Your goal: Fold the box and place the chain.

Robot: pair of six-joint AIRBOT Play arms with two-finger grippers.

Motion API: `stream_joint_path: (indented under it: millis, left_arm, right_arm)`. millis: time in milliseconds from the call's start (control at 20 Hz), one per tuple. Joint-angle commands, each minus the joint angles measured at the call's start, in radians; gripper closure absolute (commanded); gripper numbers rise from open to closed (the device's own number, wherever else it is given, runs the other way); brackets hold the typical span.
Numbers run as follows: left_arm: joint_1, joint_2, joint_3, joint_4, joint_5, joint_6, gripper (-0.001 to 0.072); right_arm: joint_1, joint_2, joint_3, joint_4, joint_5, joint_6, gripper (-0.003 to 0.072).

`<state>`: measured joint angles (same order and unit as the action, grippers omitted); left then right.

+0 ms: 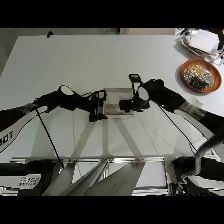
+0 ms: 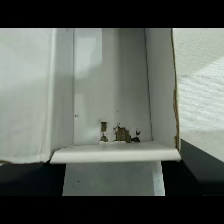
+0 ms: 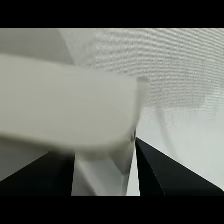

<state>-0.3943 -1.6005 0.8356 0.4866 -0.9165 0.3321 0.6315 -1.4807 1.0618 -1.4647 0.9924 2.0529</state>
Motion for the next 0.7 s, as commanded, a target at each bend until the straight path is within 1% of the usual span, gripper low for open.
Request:
stream_joint_path:
  millis: [0, 50, 100, 200, 300, 350, 450, 500, 550, 600, 650]
  left_arm:
    - [0.000, 0.000, 0.000, 0.000, 0.000, 0.000, 0.0528]
    - [0.000, 0.000, 0.000, 0.000, 0.000, 0.000, 0.0528]
    - [0.000, 0.000, 0.000, 0.000, 0.000, 0.000, 0.0528]
    - [0.000, 0.000, 0.000, 0.000, 0.000, 0.000, 0.0528]
    - [0.000, 0.000, 0.000, 0.000, 0.000, 0.000, 0.0528]
    - [0.000, 0.000, 0.000, 0.000, 0.000, 0.000, 0.0528]
    - [0.000, 0.000, 0.000, 0.000, 0.000, 0.000, 0.0528]
    - [0.000, 0.000, 0.000, 0.000, 0.000, 0.000, 0.0528]
    - [0.000, 0.000, 0.000, 0.000, 0.000, 0.000, 0.0528]
    - [0.000, 0.000, 0.000, 0.000, 0.000, 0.000, 0.0528]
    - [0.000, 0.000, 0.000, 0.000, 0.000, 0.000, 0.0528]
  right_arm:
    - [0.016, -0.070, 0.057, -0.043, 0.048, 0.021, 0.0303]
    - [0.016, -0.085, 0.066, -0.044, 0.075, 0.021, 0.0345]
    - [0.016, -0.096, 0.069, -0.046, 0.100, 0.021, 0.0354]
    - [0.016, -0.104, 0.069, -0.051, 0.146, 0.019, 0.0502]
    - [0.016, -0.104, 0.069, -0.054, 0.150, 0.018, 0.0625]
    - [0.016, -0.104, 0.069, -0.054, 0.148, 0.018, 0.0673]
    - [0.016, -0.104, 0.069, -0.054, 0.148, 0.015, 0.0671]
    - [0.016, -0.104, 0.069, -0.054, 0.147, 0.015, 0.0582]
    - [0.016, -0.104, 0.069, -0.053, 0.143, 0.015, 0.0424]
    - [0.016, -0.104, 0.069, -0.053, 0.140, 0.015, 0.0389]
    - [0.016, -0.104, 0.069, -0.053, 0.138, 0.015, 0.0397]
